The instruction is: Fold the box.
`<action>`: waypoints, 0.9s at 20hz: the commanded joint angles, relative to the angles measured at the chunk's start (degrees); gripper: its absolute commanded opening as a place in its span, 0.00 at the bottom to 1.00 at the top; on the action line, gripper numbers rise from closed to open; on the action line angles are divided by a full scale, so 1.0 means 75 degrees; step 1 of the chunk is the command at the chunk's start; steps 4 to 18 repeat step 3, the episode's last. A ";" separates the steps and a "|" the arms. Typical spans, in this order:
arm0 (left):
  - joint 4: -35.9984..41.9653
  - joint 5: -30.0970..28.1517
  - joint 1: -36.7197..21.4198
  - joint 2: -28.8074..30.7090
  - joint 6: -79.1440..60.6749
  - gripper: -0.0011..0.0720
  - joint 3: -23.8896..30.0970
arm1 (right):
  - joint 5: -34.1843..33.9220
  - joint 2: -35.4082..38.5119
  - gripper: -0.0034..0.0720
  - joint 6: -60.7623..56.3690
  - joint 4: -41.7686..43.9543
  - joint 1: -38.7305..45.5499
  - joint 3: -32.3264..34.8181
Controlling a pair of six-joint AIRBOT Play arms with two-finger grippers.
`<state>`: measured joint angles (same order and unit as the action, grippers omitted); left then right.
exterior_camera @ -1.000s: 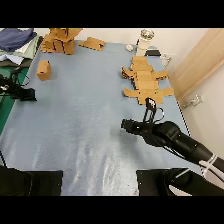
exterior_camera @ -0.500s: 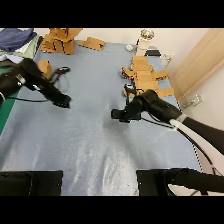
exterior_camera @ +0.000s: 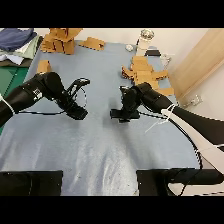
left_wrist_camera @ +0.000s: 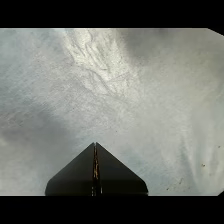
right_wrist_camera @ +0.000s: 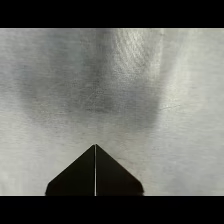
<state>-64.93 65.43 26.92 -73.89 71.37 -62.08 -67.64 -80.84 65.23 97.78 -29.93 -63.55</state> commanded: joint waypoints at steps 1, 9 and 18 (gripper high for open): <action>-0.0026 -0.0012 0.0082 0.0023 0.0230 0.03 0.0041 | -0.0189 -0.0038 0.05 0.0050 0.0050 0.0009 -0.0038; -0.0026 -0.0012 0.0082 0.0023 0.0230 0.03 0.0041 | -0.0189 -0.0038 0.05 0.0050 0.0052 0.0009 -0.0038; -0.0026 -0.0012 0.0082 0.0023 0.0230 0.03 0.0041 | -0.0189 -0.0038 0.05 0.0050 0.0052 0.0009 -0.0038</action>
